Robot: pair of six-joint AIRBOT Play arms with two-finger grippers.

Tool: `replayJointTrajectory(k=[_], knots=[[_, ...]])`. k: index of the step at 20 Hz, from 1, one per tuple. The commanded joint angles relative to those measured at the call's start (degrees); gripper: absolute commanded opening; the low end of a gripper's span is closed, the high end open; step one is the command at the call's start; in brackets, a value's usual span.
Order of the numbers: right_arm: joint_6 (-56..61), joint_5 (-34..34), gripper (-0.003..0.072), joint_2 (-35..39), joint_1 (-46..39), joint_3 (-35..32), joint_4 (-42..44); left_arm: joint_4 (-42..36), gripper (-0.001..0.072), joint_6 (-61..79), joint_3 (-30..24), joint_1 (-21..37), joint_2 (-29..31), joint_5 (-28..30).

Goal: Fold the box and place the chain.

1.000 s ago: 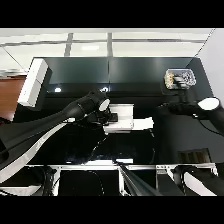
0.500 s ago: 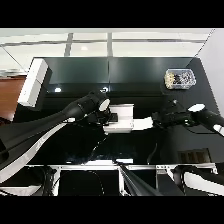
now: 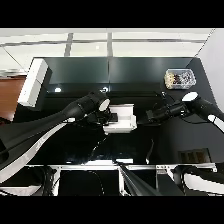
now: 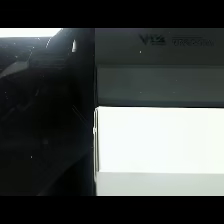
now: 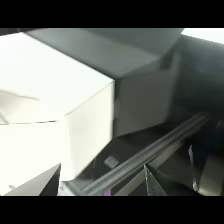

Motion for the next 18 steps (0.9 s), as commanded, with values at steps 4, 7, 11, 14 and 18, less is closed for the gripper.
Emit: replayJointTrajectory(k=[4, 7, 11, 14, 18], knots=[[2.80, 4.04, 0.0578, 1.53, 0.39, 2.69, -0.74, 0.00, 0.0027, 0.00, 0.02, 0.00, 0.02, 0.13], [4.92, 0.87, 0.0577, 4.68, 2.84, 2.69, -0.74, 0.02, 0.0027, 0.00, 0.02, 0.00, 0.02, 0.13], [9.94, -5.25, 0.0461, 5.20, 9.44, 2.69, -3.04, 0.00, 0.0028, 0.00, 0.02, 0.00, 0.02, 0.11], [12.68, -9.14, 0.0361, 5.20, 13.05, 2.69, -3.93, 0.00, 0.0028, 0.00, 0.02, 0.00, 0.02, 0.11], [18.12, -11.19, 0.0364, 5.20, 16.92, 4.90, -8.11, 0.00, 0.0028, 0.00, 0.02, 0.00, 0.02, 0.13]])
